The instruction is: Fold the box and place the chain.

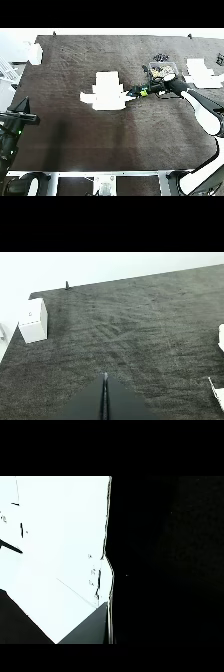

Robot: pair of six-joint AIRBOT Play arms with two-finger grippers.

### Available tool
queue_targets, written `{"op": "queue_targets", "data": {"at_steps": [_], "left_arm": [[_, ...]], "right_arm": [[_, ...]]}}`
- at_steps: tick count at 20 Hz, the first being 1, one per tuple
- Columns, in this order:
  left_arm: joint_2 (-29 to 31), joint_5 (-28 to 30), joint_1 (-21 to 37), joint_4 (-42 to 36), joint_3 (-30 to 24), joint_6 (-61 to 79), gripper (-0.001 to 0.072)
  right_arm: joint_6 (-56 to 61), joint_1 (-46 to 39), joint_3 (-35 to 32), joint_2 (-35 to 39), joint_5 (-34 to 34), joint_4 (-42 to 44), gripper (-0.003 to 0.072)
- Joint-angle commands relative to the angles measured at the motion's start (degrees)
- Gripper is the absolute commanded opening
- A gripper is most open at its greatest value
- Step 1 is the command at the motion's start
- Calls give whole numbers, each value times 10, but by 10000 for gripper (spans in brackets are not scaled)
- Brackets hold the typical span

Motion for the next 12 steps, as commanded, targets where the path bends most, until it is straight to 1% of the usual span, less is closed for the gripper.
{"op": "queue_targets", "data": {"at_steps": [1, 2, 3, 5, 8, 10, 12], "left_arm": [[0, -1, 0, -1, 0, 0, 463], [0, -2, 0, -2, 0, 0, 480], [0, -1, 0, -2, 0, 0, 466], [0, -5, 0, -2, 0, 0, 466], [-6, -27, 0, -2, 1, 0, 467], [-29, -41, 0, -3, 14, 0, 467], [-78, -57, 0, -3, 43, 1, 467]], "right_arm": [[23, 1, 1, 0, -6, -3, 11], [25, 1, 1, 0, -8, -3, 10], [28, 1, 1, 0, -8, -3, 10], [35, 1, 1, 0, -10, -3, 10], [37, 1, -12, 0, -19, 19, 10], [35, 1, -22, 0, -24, 30, 10], [28, 1, -22, 0, -26, 30, 11]]}}
